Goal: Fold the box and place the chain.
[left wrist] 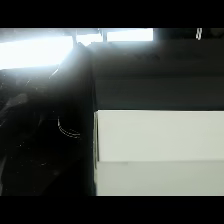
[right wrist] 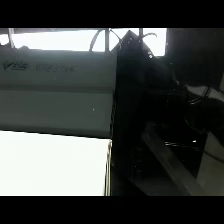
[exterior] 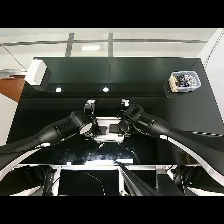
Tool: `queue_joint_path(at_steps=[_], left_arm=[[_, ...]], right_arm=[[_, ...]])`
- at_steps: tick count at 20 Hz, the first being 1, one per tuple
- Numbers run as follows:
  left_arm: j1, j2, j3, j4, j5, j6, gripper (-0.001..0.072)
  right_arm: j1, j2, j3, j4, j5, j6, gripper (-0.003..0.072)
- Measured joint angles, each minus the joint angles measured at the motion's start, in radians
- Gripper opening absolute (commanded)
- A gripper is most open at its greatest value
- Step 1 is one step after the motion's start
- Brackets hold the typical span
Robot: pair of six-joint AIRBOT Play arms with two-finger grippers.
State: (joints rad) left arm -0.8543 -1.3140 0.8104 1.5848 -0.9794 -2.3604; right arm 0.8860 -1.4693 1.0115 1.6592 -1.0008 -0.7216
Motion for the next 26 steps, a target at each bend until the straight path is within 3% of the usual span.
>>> queue_joint_path(at_steps=[1, 2, 8, 9, 11, 14, 16, 17, 18, 26], left_arm=[[0.0, 0.0, 0.0, 0.0, 0.0, 0.0, 0.003], [0.0, 0.0, 0.0, 0.0, 0.0, 0.002, 0.003], [0.0, 0.0, 0.0, 0.0, 0.0, 0.001, 0.003], [0.0, 0.0, 0.0, -0.001, 0.0, 0.001, 0.003], [0.0, 0.0, 0.0, -0.003, 0.0, -0.002, 0.003], [0.0, 0.0, 0.0, -0.007, 0.002, -0.003, 0.003], [0.0, 0.0, 0.0, -0.007, 0.003, -0.003, 0.003], [0.0, 0.0, 0.0, -0.007, 0.003, -0.003, 0.003], [0.0, 0.0, 0.0, -0.006, 0.003, 0.001, 0.003], [0.0, 0.0, 0.0, -0.005, 0.002, 0.001, 0.003]], right_arm=[[0.0, 0.0, 0.0, 0.003, -0.002, -0.002, 0.0242], [0.0, 0.001, 0.0, 0.006, -0.006, -0.008, 0.0384], [0.001, 0.016, -0.001, 0.022, -0.034, -0.016, 0.0337], [0.001, 0.019, -0.001, 0.013, -0.037, -0.018, 0.0189], [0.001, 0.022, -0.001, 0.018, -0.032, -0.02, 0.0061], [0.002, 0.023, -0.001, 0.016, -0.036, -0.016, 0.003], [0.003, 0.024, -0.001, 0.013, -0.035, -0.017, 0.0041], [0.003, 0.024, -0.001, 0.013, -0.035, -0.018, 0.029], [0.003, 0.025, -0.001, 0.016, -0.035, -0.023, 0.0396], [-0.016, 0.107, -0.001, 0.012, -0.064, -0.082, 0.0395]])
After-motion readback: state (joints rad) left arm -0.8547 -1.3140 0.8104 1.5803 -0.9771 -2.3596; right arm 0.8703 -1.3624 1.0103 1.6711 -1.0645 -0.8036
